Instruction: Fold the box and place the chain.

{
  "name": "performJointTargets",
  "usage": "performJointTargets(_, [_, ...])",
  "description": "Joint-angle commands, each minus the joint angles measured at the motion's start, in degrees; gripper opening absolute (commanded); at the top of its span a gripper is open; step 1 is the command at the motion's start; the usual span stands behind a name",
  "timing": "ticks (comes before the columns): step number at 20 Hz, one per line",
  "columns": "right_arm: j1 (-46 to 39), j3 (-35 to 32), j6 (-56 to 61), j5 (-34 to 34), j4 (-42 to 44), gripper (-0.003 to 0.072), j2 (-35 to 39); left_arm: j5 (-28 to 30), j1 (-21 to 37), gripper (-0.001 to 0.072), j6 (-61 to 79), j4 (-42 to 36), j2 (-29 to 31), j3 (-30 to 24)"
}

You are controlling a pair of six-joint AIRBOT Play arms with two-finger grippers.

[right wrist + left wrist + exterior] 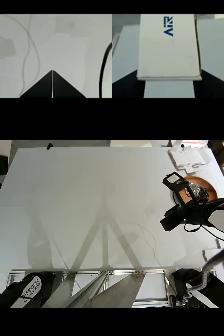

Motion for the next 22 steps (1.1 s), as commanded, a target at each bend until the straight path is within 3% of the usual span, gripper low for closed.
performJointTargets(1, [0.0, 0.0, 0.0, 0.0, 0.0, 0.0014, 0.0, -4.0, 3.1, 0.0007, -5.0, 2.7, -7.1, -0.5])
performJointTargets(4, [0.0, 0.0, 0.0, 0.0, 0.0, 0.0014, 0.0, -7.5, 3.0, 0.0007, -4.9, 2.4, -15.6, -0.5])
performJointTargets(9, [0.0, 0.0, 0.0, 0.0, 0.0, 0.0014, 0.0, -7.6, 3.0, 0.0006, -0.6, 2.6, -26.4, -0.5])
performJointTargets(17, [0.0, 0.0, 0.0, 0.0, 0.0, 0.0014, 0.0, -6.7, 3.0, 0.0025, 6.7, 2.8, -32.1, -0.5])
performJointTargets(18, [0.0, 0.0, 0.0, 0.0, 0.0, 0.0014, 0.0, -6.7, 3.0, 0.0098, 6.7, 2.8, -32.1, -0.5])
performJointTargets(19, [0.0, 0.0, 0.0, 0.0, 0.0, 0.0014, 0.0, -6.8, 3.0, 0.0227, 6.7, 2.8, -32.0, -0.5])
performJointTargets(20, [0.0, 0.0, 0.0, 0.0, 0.0, 0.0014, 0.0, -7.3, 3.0, 0.0432, 6.6, 2.8, -31.9, -0.5])
performJointTargets(21, [0.0, 0.0, 0.0, 0.0, 0.0, 0.0014, 0.0, -8.1, 3.0, 0.0587, 6.5, 2.8, -31.6, -0.5])
performJointTargets(22, [0.0, 0.0, 0.0, 0.0, 0.0, 0.0014, 0.0, -9.0, 3.0, 0.0636, 6.5, 2.8, -31.0, -0.5])
